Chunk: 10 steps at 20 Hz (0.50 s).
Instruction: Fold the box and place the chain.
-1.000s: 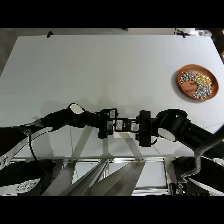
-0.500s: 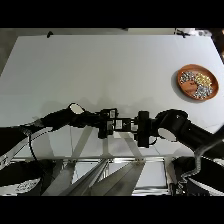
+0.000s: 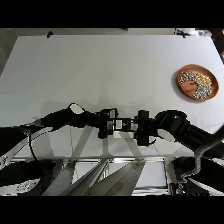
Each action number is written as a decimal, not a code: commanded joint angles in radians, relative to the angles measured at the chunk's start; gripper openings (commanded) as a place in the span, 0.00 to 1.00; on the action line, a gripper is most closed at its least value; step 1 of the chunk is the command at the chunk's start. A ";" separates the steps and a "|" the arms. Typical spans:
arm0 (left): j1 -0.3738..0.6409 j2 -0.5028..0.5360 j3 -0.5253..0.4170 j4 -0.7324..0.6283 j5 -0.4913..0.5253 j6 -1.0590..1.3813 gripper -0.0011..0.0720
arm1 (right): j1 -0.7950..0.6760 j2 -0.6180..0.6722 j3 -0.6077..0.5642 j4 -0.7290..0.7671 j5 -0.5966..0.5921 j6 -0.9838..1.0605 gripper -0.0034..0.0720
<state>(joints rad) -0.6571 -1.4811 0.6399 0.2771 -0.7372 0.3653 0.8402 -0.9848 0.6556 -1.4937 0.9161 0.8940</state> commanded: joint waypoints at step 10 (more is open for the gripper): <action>0.001 0.001 0.000 0.000 0.000 0.000 0.49 | 0.000 0.003 0.000 -0.014 0.045 -0.005 0.55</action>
